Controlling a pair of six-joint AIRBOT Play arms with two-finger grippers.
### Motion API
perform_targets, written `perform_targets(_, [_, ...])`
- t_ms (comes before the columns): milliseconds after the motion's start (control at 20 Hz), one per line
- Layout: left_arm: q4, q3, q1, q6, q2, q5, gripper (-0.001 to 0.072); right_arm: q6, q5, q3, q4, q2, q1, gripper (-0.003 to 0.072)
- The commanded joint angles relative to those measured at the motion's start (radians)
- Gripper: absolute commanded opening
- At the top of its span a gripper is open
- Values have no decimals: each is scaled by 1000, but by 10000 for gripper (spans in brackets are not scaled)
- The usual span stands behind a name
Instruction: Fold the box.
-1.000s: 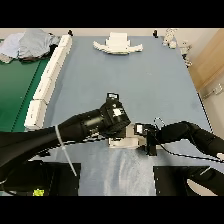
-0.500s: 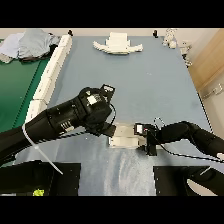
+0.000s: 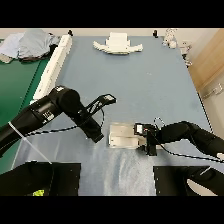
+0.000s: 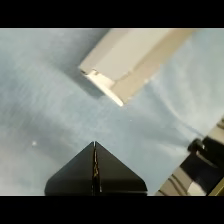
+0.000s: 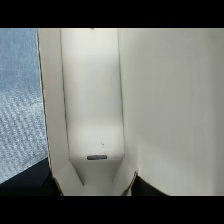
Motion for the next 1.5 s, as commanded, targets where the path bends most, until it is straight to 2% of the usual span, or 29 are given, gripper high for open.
perform_targets(0, [-246,-154,151,558,30,108,318,0,0,0,0,0,0,511])
perform_targets(50, [-278,-191,169,613,31,172,582,0,0,0,0,0,0,511])
perform_targets(100, [-307,-220,175,702,31,221,657,0,0,0,0,0,0,511])
perform_targets(200, [-380,-279,179,925,30,332,658,0,0,0,0,0,0,511])
perform_targets(350, [-465,-346,179,1185,31,435,659,0,0,0,0,0,0,510])
perform_targets(400, [-486,-367,179,1233,31,455,691,0,0,0,0,0,0,511])
perform_targets(550, [-518,-416,178,1348,29,460,696,0,0,0,0,0,0,511])
perform_targets(800, [-574,-426,174,1370,-28,499,696,0,0,0,0,0,0,511])
perform_targets(1000, [-638,-426,108,1405,-38,568,696,0,0,0,0,0,0,511])
perform_targets(1450, [-669,-426,87,1419,-70,569,696,0,0,0,0,0,0,510])
